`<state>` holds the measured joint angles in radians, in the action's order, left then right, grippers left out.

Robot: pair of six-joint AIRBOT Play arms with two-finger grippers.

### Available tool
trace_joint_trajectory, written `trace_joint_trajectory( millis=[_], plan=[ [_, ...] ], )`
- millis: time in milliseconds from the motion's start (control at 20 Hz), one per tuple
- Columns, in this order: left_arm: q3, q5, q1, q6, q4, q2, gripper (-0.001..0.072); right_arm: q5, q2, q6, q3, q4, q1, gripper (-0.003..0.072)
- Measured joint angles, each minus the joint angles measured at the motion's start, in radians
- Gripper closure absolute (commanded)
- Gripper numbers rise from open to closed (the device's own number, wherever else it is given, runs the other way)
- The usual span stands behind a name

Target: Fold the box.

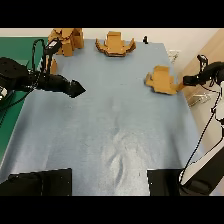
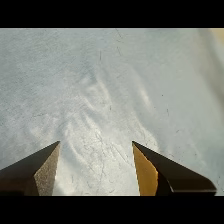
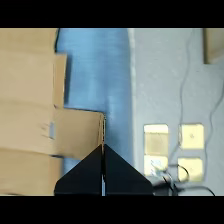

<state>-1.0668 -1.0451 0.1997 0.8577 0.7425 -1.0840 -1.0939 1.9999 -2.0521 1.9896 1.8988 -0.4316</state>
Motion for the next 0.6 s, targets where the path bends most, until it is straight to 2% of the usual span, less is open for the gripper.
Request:
trace_joint_trajectory(
  millis=[200,350,500,600],
  plan=[
    [-0.008,0.005,-0.011,0.014,-0.014,0.0,0.0015,-0.139,-0.156,0.049,0.009,0.183,0.078,0.0682],
    [-0.023,0.007,-0.058,0.025,-0.021,0.001,0.0014,-0.247,-0.3,0.116,0.01,0.304,0.198,0.0683],
    [-0.037,0.006,-0.155,0.031,-0.043,0.004,0.0014,-0.269,-0.412,0.166,-0.001,0.407,0.356,0.0683],
    [-0.041,-0.02,-0.239,0.032,-0.073,0.005,0.0014,-0.235,-0.47,0.2,-0.061,0.444,0.463,0.0683]
  ],
)
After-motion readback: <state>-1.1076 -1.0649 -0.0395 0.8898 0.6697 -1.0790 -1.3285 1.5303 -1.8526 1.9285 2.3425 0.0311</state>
